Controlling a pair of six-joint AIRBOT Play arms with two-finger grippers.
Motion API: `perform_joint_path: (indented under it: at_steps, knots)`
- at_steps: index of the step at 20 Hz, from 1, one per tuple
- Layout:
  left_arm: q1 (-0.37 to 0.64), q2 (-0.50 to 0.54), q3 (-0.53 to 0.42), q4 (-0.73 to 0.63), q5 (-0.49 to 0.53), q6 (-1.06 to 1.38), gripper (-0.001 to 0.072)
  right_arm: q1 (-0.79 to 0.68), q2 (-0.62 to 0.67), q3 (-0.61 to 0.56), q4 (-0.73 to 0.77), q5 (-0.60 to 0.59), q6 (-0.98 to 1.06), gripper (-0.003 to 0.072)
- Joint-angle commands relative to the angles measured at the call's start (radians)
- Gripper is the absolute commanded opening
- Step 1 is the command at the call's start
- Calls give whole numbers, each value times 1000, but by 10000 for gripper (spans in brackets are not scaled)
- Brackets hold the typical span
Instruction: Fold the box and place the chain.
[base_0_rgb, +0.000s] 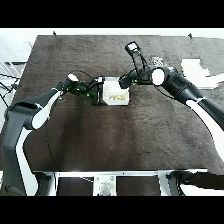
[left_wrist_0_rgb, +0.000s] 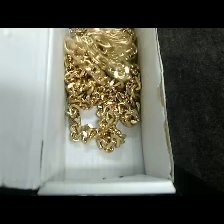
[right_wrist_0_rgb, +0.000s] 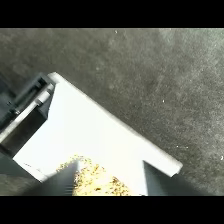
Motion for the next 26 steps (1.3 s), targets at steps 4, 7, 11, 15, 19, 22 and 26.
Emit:
perform_joint_path:
  at_steps: [4, 7, 11, 15, 19, 22, 26]
  knots:
    - [0, 0, 0, 0, 0, 0, 533, -44, 98, -10, -61, -25, -108, 528]
    - [0, 0, 0, 0, 0, 0, 533, -160, 134, -9, -47, -45, -128, 376]
    - [0, 0, 0, 0, 0, 0, 533, -296, 100, -8, 291, -49, -460, 70]
    - [0, 0, 0, 0, 0, 0, 533, -401, 3, 23, 686, 87, -828, 69]
    - [0, 0, 0, 0, 0, 0, 533, -426, -149, 131, 778, 220, -938, 51]
    - [0, 0, 0, 0, 0, 0, 533, -417, -264, 243, 779, 327, -954, 51]
    - [0, 0, 0, 0, 0, 0, 533, -385, -349, 325, 777, 425, -958, 51]
